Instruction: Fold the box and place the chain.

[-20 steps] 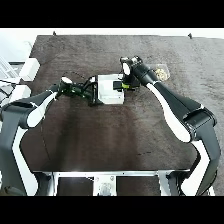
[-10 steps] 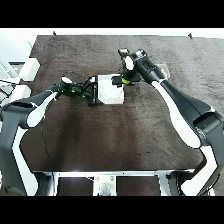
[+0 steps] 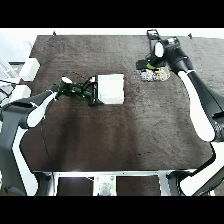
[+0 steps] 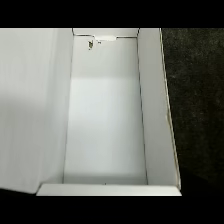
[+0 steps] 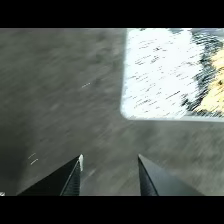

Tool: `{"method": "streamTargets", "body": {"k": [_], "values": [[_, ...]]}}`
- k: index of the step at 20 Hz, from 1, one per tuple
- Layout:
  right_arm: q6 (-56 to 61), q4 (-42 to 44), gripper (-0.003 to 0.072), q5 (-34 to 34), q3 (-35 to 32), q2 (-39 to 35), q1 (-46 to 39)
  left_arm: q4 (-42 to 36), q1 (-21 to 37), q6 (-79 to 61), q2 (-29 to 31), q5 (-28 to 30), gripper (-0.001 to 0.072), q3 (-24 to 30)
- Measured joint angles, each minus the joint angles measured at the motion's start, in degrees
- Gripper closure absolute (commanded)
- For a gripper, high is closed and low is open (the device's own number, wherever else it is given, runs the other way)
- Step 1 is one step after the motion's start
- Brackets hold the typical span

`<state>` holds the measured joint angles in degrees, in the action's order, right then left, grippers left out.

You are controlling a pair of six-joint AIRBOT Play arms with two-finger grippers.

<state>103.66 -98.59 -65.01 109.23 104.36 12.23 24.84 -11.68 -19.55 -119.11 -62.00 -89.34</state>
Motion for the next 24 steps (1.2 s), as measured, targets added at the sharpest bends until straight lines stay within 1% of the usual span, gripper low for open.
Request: {"method": "streamTargets", "body": {"k": [5, 12, 13, 15, 16, 17, 18, 19, 20, 24], "values": [[-8.31, 10.19, 0.0290, 5.70, 0.00, 4.59, -7.63, 0.00, 0.00, 0.02, 0.00, 0.02, 0.0181, 0.00], [-15.43, 17.25, 0.0293, 9.31, 0.17, 9.38, -10.23, 0.00, 0.00, 0.00, 0.00, 0.02, 0.0181, 0.00], [-15.91, 17.90, 0.0323, 9.60, 0.17, 9.97, -10.36, -0.02, 0.00, 0.02, 0.00, 0.02, 0.0181, 0.00], [-16.55, 19.26, 0.0354, 10.12, 0.22, 10.93, -10.54, 0.00, 0.00, 0.00, 0.00, 0.02, 0.0181, 0.00], [-16.90, 20.04, 0.0396, 10.38, 0.24, 11.28, -10.54, 0.00, 0.00, 0.02, 0.00, 0.04, 0.0181, 0.00], [-17.33, 20.72, 0.0410, 10.71, 0.28, 11.67, -10.54, 0.00, 0.00, 0.02, 0.00, 0.04, 0.0181, 0.00], [-17.68, 21.31, 0.0467, 10.86, 0.31, 11.89, -10.56, 0.00, 0.00, 0.00, 0.00, 0.04, 0.0181, 0.00], [-17.99, 21.92, 0.0583, 11.04, 0.33, 12.11, -10.54, 0.00, 0.00, 0.02, 0.00, 0.04, 0.0181, 0.00], [-18.36, 22.10, 0.0678, 11.19, 0.33, 12.28, -10.51, 0.00, 0.00, 0.02, 0.00, 0.04, 0.0181, 0.00], [-18.62, 23.12, 0.0677, 11.21, 1.31, 12.48, -10.49, 0.00, 0.00, 0.02, 0.00, 0.04, 0.0181, 0.00]]}}
